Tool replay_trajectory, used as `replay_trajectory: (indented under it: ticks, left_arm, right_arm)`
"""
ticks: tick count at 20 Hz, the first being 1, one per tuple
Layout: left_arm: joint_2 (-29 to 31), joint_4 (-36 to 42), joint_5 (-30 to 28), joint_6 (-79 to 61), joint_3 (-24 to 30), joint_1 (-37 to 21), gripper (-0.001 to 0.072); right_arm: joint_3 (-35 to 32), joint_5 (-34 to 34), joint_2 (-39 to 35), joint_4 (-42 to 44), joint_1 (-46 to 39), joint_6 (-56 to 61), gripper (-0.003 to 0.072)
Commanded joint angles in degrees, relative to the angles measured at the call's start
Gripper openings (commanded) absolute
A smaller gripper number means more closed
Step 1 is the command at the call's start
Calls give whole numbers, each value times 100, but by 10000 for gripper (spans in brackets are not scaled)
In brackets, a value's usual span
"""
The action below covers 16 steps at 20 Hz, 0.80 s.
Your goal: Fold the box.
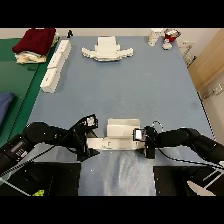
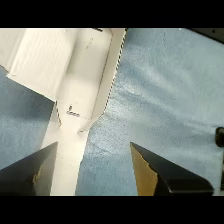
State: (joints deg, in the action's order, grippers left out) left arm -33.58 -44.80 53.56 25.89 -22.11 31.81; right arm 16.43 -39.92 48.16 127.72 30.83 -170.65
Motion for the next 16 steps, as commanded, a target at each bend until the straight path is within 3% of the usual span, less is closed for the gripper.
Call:
replay_trajectory:
  ticks: [1,7,13,14,15,16]
  left_arm:
    - [-153,-26,-337,-879,116,0,700]
    - [-968,31,-949,-1906,116,2,699]
    - [-1700,1185,-1167,-3130,114,363,695]
    - [-1766,1191,-1220,-3130,114,422,585]
    - [-1836,1182,-1303,-3130,114,442,518]
    - [-1886,1182,-1379,-3130,114,442,517]
  right_arm:
    - [4,-2,0,0,-2,2,509]
    - [4,-2,-2,0,-2,2,509]
    - [4,-2,-2,0,-4,2,509]
    - [4,-2,-2,0,-4,2,509]
    - [4,-2,-2,0,-4,2,509]
    - [4,-2,-2,0,-4,2,509]
